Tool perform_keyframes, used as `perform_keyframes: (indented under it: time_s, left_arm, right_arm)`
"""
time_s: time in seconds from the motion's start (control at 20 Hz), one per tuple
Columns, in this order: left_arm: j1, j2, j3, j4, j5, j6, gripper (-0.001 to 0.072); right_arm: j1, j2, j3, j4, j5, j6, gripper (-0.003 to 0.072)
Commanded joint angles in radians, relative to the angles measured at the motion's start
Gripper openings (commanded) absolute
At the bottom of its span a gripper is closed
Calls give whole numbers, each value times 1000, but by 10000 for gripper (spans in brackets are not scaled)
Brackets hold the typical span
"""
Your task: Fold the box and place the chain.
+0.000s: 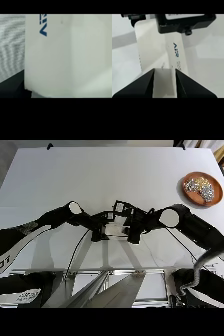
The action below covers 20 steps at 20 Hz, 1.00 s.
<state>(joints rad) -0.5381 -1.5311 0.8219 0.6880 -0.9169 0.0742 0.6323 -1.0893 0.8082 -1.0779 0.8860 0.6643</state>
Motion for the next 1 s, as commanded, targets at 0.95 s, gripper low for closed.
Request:
perform_keyframes:
  time_s: [0.95]
  left_arm:
    - [0, 0, 0, 0, 0, 0, 312]
  right_arm:
    - [51, 5, -19, -47, -97, -68, 294]
